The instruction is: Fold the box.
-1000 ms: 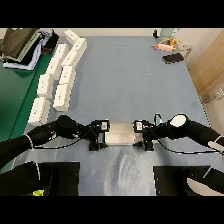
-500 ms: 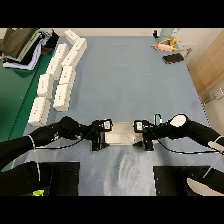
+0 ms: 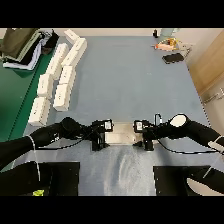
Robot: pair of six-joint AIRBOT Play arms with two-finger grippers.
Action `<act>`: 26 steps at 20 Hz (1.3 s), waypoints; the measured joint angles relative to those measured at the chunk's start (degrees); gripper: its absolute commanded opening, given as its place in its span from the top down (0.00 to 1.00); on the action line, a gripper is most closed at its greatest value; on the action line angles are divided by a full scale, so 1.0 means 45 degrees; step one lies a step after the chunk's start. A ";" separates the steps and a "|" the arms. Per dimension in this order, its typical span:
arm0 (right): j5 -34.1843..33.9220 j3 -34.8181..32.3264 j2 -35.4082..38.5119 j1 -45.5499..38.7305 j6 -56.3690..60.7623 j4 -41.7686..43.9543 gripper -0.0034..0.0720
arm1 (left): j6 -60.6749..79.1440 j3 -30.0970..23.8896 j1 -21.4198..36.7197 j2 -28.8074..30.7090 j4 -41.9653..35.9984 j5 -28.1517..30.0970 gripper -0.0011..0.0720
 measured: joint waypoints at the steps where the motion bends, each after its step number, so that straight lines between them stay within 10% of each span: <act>1: 0.0005 0.0000 0.0000 0.0000 0.0000 0.0000 0.26 | 0.0019 0.0010 0.0000 -0.0015 0.0034 -0.0117 0.41; 26: 0.0005 0.0000 0.0000 0.0000 -0.0005 -0.0005 0.26 | -0.0097 0.0049 0.0000 -0.0029 0.0058 -0.0296 0.42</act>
